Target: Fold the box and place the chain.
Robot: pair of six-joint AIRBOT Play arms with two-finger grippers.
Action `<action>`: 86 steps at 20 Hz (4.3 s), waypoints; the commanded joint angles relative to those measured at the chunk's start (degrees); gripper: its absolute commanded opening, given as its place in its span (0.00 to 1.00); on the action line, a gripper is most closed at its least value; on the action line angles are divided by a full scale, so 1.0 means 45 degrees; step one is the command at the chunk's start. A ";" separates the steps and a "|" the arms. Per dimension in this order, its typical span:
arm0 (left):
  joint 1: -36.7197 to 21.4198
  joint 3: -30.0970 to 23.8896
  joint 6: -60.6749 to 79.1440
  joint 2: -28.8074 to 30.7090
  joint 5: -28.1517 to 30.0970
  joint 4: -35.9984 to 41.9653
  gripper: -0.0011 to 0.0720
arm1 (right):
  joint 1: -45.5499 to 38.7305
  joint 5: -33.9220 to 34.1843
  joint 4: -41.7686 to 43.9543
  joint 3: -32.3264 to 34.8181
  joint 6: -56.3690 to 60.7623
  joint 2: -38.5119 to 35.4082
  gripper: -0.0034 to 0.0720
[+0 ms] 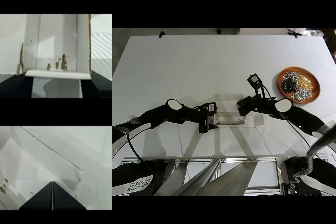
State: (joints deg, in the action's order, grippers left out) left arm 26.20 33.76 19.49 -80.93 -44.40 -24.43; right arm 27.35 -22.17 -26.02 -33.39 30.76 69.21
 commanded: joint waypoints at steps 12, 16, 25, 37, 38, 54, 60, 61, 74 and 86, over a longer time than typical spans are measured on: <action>-0.0005 -0.0005 0.0000 0.0010 0.0005 -0.0005 0.54 | -0.2181 -0.7441 -0.5532 -0.1681 0.0087 -0.2788 0.05; -0.0005 -0.0005 0.0000 0.0010 0.0005 -0.0005 0.54 | -0.2215 -1.0030 -0.8976 -0.1496 -0.0957 -0.2686 0.06; -0.0005 -0.0005 0.0000 0.0010 0.0005 -0.0005 0.54 | 0.0369 -0.5965 -0.8869 -0.1209 -0.3619 -0.0068 0.49; -0.0005 -0.0005 0.0000 0.0010 0.0005 -0.0005 0.54 | -0.0005 -0.5595 -0.8383 -0.1209 -0.2841 0.0389 0.39; -0.0005 -0.0005 0.0000 0.0010 0.0000 -0.0005 0.54 | 0.0126 -0.5576 -0.8160 -0.1209 -0.2851 0.0393 0.39; -0.0005 -0.0005 0.0000 0.0010 0.0005 -0.0005 0.54 | 0.1525 -0.4240 -0.8106 -0.1209 -0.2846 0.0549 0.27; -0.0005 -0.0005 0.0000 0.0010 0.0000 -0.0005 0.54 | 0.1525 -0.4201 -0.8111 -0.1209 -0.2846 0.0971 0.40; -0.0010 -0.0005 0.0000 0.0010 0.0000 -0.0005 0.54 | 0.1525 -0.4158 -0.8106 -0.1209 -0.2841 0.0971 0.55; -0.0005 -0.0005 0.0000 0.0010 0.0000 -0.0005 0.54 | 0.1073 -0.5712 -1.0394 -0.1214 0.0452 -0.1846 0.06; -0.0005 -0.0005 0.0000 0.0010 0.0000 -0.0005 0.54 | -0.1122 -0.8466 -1.3746 -0.0078 1.3852 -0.3084 0.06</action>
State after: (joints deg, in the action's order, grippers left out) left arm 26.17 33.76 19.46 -80.93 -44.40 -24.43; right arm 24.47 -62.50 -86.06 -36.29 80.16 55.46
